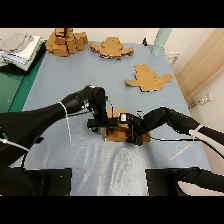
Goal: Fold the box.
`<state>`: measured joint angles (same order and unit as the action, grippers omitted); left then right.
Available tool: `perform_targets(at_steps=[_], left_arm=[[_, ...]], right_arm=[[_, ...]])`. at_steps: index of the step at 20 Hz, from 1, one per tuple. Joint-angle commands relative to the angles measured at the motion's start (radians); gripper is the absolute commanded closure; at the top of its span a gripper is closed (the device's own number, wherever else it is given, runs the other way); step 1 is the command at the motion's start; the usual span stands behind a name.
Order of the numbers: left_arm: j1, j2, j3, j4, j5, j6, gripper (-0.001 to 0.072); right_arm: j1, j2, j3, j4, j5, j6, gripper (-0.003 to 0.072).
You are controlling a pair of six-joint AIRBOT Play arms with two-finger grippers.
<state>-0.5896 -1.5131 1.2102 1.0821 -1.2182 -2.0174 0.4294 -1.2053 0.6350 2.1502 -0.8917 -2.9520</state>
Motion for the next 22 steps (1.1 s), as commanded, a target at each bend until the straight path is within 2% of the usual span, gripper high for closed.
perform_targets(at_steps=[1,5,6,8,11,13,14,16,19,21,22], left_arm=[[0.121,0.000,0.002,-0.201,-0.035,0.162,0.0202],[0.271,0.000,0.002,-0.233,-0.143,0.313,0.0204],[0.307,0.000,0.002,-0.233,-0.149,0.397,0.0270],[0.367,0.000,0.002,-0.233,-0.130,0.587,0.0693],[0.410,0.005,0.002,-0.239,-0.063,0.996,0.0697],[0.400,0.030,-0.021,-0.249,-0.015,1.156,0.0699],[0.390,0.061,-0.061,-0.254,0.012,1.212,0.0700],[0.377,0.161,-0.208,-0.309,0.093,1.323,0.0700],[0.366,0.328,-0.455,-0.520,0.307,1.606,0.0696],[0.329,0.394,-0.544,-0.514,0.380,1.883,0.0693],[0.309,0.405,-0.571,-0.513,0.395,2.014,0.0638]], right_arm=[[0.000,0.000,0.000,0.000,0.000,0.000,0.0171],[0.000,0.000,0.000,0.000,0.000,0.000,0.0170],[0.000,0.000,0.001,0.000,0.000,0.000,0.0170],[0.000,0.000,0.001,0.000,0.000,0.000,0.0170],[0.000,0.000,0.001,0.000,0.000,0.000,0.0171],[0.000,0.000,0.000,0.000,0.000,0.000,0.0171],[0.000,0.000,0.000,0.000,0.000,0.000,0.0171],[0.000,0.000,0.001,0.000,0.000,0.000,0.0170],[0.000,0.000,0.000,0.000,0.000,0.000,0.0171],[0.000,0.000,0.000,0.000,0.000,0.000,0.0171],[0.000,0.000,0.001,0.000,0.000,0.000,0.0171]])
